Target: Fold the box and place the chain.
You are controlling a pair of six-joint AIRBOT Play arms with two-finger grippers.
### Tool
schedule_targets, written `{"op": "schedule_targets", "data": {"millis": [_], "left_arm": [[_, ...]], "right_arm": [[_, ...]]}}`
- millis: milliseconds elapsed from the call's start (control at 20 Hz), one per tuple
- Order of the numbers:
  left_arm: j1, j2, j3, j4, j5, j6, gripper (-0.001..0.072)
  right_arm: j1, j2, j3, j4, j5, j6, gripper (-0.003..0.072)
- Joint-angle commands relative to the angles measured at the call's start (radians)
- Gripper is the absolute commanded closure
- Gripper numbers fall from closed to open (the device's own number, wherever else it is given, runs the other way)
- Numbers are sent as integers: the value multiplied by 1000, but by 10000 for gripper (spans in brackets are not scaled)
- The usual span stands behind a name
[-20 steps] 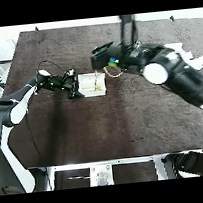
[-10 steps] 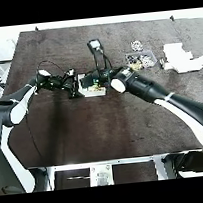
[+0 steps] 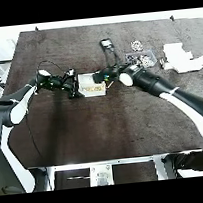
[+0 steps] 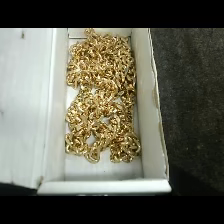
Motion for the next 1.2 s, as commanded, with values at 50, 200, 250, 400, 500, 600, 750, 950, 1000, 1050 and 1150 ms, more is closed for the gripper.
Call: {"op": "schedule_targets", "data": {"millis": [50,200,250,400,500,600,750,950,1000,1050,1150], "left_arm": [[0,0,0,0,0,0,234],[0,0,0,0,2,0,234],[0,0,0,0,1,0,234],[0,0,0,0,3,0,234],[0,0,0,0,3,0,234],[0,0,0,0,3,0,234],[0,0,0,0,3,0,234],[0,0,0,0,3,0,234],[0,0,0,0,3,0,234],[0,0,0,0,3,0,234],[0,0,0,0,3,0,234]], "right_arm": [[-221,51,-101,-76,50,23,235],[-401,-29,-167,19,-122,84,220],[-435,-68,-164,73,-167,82,190],[-458,-193,-101,190,-246,25,190],[-453,-275,-29,220,-247,23,191],[-444,-348,49,289,-246,-25,194],[-423,-411,132,399,-245,-124,209],[-420,-439,156,407,-244,-130,667],[-421,-432,156,404,-239,-131,676],[-420,-410,156,401,-212,-138,677],[-389,-306,156,400,-129,-237,677]]}}
